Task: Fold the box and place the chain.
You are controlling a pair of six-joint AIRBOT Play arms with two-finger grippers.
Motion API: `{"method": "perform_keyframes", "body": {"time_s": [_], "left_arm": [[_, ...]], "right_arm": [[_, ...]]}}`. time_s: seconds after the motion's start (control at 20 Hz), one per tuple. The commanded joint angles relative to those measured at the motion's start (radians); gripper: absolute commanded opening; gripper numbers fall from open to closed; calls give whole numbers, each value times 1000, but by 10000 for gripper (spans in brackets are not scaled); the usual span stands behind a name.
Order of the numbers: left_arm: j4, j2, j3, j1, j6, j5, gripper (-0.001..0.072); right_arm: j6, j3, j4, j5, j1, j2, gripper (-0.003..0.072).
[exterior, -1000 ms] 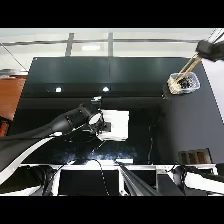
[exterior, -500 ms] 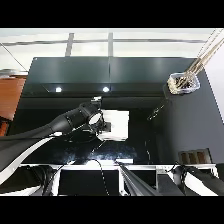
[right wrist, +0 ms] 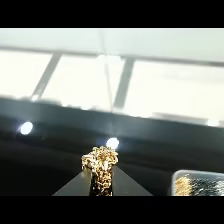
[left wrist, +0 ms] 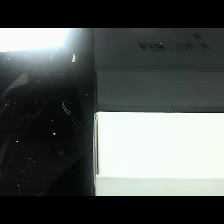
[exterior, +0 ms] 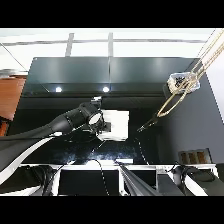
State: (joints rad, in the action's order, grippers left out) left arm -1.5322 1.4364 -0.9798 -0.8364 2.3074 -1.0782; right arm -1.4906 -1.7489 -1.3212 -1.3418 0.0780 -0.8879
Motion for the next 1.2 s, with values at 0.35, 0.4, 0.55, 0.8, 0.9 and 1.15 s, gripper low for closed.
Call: {"method": "perform_keyframes", "body": {"time_s": [0.35, 0.4, 0.55, 0.8, 0.9, 1.15], "left_arm": [[0, 1, 0, -1, 0, 2, 30], [0, 1, 0, -1, 0, 2, 31], [0, 1, 0, -1, 0, 2, 30], [0, 0, 0, -1, 0, 0, 30], [0, 0, 0, -1, 0, 0, 31], [0, 0, 0, -1, 0, 0, 30]], "right_arm": [[34, 11, 52, -152, 229, 15, 19], [34, 11, 60, -154, 237, 15, 19], [34, 11, 98, -141, 237, 15, 19], [32, 10, 151, -19, 236, 15, 19], [33, 10, 217, 41, 236, 15, 19], [42, 10, 322, 62, 236, 15, 19]]}}
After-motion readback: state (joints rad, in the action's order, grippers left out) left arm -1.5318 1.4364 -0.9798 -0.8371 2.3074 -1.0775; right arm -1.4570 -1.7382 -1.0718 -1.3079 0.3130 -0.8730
